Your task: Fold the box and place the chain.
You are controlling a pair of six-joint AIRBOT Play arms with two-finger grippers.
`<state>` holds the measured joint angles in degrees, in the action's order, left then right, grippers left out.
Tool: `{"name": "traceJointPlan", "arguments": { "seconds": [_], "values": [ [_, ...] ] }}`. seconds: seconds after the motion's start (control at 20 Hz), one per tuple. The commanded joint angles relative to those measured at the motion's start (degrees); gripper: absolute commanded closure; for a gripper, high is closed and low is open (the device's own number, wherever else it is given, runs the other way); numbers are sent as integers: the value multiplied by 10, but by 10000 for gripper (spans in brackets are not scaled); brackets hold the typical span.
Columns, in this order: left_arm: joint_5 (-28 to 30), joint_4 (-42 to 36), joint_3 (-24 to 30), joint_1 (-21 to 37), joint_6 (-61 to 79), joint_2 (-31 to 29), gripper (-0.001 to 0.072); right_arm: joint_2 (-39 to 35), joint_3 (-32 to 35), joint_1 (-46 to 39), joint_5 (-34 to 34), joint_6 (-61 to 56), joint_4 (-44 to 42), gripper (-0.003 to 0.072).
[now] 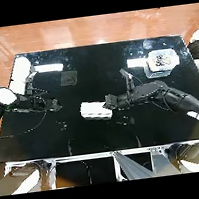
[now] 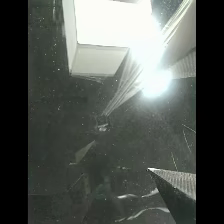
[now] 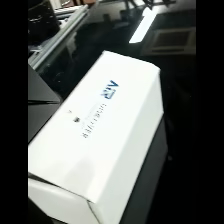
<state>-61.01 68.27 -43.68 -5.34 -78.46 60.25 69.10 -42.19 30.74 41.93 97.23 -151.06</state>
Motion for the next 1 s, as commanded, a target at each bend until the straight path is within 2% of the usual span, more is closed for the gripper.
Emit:
{"name": "traceJointPlan", "arguments": {
  "seconds": [0.0, 0.4, 0.95],
  "values": [
    [4, -2, 0, 0, 3, 0, 82, 42, -5, 21, -27, -6, -41, 669],
    [3, -3, 0, 0, 3, 0, 82, 51, -6, 23, -5, -3, -43, 669],
    [4, -17, 0, 0, 6, 0, 82, 80, -6, 23, -23, 5, -22, 669]
  ]
}}
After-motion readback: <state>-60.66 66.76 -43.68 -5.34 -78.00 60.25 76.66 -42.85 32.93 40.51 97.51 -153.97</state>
